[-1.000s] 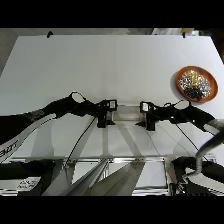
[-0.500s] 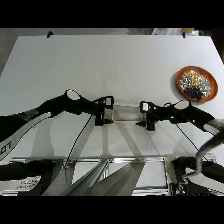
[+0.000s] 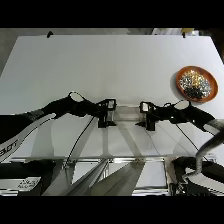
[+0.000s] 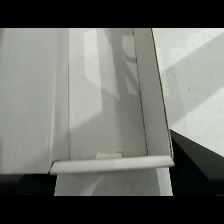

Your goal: Fold the box and place the chain.

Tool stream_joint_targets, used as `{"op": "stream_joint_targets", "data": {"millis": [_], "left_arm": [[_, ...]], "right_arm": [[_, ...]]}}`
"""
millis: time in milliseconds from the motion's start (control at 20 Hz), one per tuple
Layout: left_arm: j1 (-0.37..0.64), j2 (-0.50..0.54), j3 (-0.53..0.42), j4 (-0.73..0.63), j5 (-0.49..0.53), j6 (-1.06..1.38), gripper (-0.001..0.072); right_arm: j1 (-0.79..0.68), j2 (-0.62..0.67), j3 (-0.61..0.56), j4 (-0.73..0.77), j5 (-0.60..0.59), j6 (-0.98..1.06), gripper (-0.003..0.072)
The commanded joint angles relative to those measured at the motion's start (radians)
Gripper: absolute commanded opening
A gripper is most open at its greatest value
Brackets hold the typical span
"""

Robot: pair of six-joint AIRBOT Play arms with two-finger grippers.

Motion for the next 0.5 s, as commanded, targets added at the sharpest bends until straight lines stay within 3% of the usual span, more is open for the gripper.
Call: {"op": "stream_joint_targets", "data": {"millis": [0, 450], "left_arm": [[-0.003, -0.006, 0.0, -0.023, 0.003, 0.009, 0.0693], [0.016, -0.006, -0.003, -0.01, -0.02, -0.017, 0.0693]], "right_arm": [[0.0, 0.0, 0.0, 0.002, -0.001, 0.001, 0.04], [0.0, 0.0, 0.0, 0.002, -0.001, 0.001, 0.04]]}}
